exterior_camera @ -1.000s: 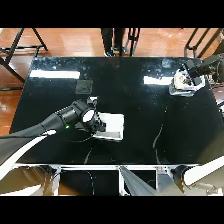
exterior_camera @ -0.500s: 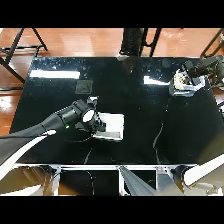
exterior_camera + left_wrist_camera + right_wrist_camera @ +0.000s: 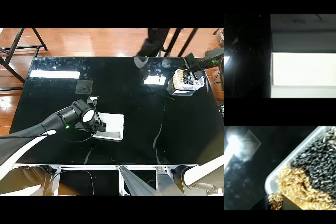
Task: Fold the box and place the chain.
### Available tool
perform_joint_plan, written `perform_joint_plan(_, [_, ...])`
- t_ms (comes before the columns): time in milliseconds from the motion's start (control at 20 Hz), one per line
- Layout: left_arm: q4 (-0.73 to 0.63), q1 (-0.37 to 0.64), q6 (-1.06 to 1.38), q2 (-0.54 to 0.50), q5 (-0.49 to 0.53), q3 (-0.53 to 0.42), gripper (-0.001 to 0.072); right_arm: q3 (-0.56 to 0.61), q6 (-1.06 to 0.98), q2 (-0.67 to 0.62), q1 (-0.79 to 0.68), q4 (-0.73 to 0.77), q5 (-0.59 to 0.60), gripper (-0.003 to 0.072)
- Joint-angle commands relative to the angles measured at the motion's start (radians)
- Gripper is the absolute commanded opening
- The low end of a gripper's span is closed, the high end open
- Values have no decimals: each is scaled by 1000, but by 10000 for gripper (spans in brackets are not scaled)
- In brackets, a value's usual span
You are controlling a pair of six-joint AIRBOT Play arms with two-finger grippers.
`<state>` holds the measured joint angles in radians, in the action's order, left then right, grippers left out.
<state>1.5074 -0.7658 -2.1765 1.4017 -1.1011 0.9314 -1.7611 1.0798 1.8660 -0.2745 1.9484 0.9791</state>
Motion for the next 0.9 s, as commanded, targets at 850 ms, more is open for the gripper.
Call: perform_joint_plan(850, [3, 1, 0, 0, -1, 0, 22, -18, 492, -671, -29, 141, 228, 14])
